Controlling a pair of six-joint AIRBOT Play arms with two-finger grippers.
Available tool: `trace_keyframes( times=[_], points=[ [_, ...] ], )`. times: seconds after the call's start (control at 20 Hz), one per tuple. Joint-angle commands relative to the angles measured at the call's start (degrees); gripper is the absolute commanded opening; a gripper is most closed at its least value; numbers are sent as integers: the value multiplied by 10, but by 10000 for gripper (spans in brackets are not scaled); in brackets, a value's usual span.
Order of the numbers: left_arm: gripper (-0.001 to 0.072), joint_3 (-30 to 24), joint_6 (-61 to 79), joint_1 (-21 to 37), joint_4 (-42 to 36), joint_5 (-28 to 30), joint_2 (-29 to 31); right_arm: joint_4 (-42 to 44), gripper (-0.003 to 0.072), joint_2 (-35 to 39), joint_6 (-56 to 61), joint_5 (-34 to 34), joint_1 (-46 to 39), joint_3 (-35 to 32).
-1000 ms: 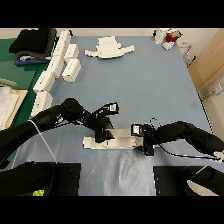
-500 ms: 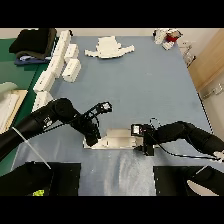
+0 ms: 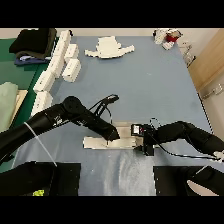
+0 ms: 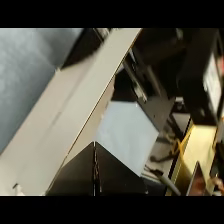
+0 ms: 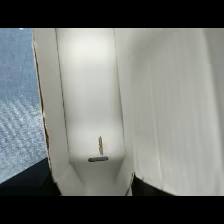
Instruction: Fold the box.
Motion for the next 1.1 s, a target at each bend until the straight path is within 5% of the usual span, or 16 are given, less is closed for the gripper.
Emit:
trace_keyframes(
  times=[0.0, 0.6, 0.8, 1.05],
  points=[
    [12, 21, -39, 21, -23, 60, -33, 0, 513, 0, 0, 0, 0, 0],
    [12, 23, -65, 42, -6, 77, -156, 0, 513, 0, 0, 0, 0, 0],
    [12, 50, -30, 51, 1, 76, -117, 0, 513, 0, 0, 0, 0, 0],
    [11, 54, 12, 36, 79, 37, 9, 0, 513, 0, 0, 0, 0, 0]
  ],
)
